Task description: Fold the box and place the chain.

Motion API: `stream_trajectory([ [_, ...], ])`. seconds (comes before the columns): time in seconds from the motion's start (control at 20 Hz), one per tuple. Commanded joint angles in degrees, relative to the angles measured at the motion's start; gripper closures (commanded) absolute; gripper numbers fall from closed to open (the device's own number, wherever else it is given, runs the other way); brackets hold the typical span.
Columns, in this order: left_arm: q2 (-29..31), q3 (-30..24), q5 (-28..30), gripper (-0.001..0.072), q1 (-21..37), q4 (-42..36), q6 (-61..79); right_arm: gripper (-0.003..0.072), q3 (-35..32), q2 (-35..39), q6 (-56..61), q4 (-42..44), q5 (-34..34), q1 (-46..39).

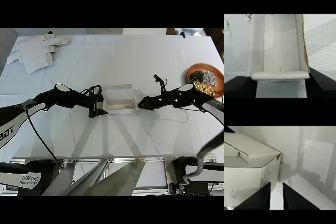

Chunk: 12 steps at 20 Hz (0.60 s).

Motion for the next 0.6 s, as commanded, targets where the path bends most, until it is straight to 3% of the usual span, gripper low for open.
stream_trajectory([
  [0.0, 0.0, 0.0, 0.0, 0.0618, 0.0, 0.0, 0.0, 0.0512, 0.0, 1.2, -1.6, 1.9, 0.5, 0.2],
  [0.15, 0.0, 0.0, 0.0, 0.0618, 0.0, 0.0, 0.0, 0.0509, 0.0, 3.1, -4.0, 3.5, 0.7, 0.2],
  [0.2, 0.0, 0.0, 0.0, 0.0618, 0.0, 0.0, 0.0, 0.0464, 0.0, 3.2, -5.2, 4.9, 1.5, 0.2],
  [0.25, 0.0, 0.0, 0.0, 0.0618, 0.0, 0.0, 0.0, 0.0365, 0.0, 3.2, -5.9, 5.7, 2.1, 0.2],
  [0.3, 0.0, 0.0, 0.0, 0.0618, 0.0, 0.0, 0.0, 0.0329, 0.0, 3.2, -5.9, 5.9, 2.3, 0.2],
  [0.55, 0.0, 0.0, 0.0, 0.0618, 0.0, 0.0, 0.0, 0.0329, 0.0, 3.2, -6.3, 5.9, 2.1, 0.2],
])
